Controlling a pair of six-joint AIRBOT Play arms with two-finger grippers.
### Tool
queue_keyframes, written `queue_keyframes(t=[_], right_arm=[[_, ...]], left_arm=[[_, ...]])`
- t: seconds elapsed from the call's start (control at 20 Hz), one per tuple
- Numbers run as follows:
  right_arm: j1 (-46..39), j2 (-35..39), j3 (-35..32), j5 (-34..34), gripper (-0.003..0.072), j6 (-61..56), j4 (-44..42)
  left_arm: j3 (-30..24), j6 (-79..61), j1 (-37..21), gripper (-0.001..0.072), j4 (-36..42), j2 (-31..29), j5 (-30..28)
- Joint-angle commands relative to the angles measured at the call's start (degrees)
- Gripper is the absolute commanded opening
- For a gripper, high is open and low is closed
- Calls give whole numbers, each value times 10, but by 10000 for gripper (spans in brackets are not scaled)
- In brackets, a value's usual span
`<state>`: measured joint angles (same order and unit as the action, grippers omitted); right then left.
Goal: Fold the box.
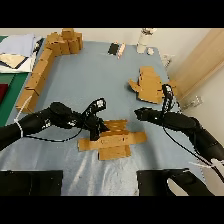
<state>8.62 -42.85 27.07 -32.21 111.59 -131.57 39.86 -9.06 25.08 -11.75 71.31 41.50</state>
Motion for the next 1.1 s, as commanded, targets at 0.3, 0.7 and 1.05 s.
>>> queue_keyframes(t=[0.3, 0.7, 1.05], right_arm=[[0, -17, 0, -5, 85, -2, -3], [1, -17, 1, -2, 85, -2, -5], [1, -17, 1, -15, 32, -2, -9]], left_arm=[[-16, -36, 6, 9, -9, -12, 18], [-38, -46, 7, 12, -12, 1, 18], [-40, -37, 6, 13, -14, 4, 28]])
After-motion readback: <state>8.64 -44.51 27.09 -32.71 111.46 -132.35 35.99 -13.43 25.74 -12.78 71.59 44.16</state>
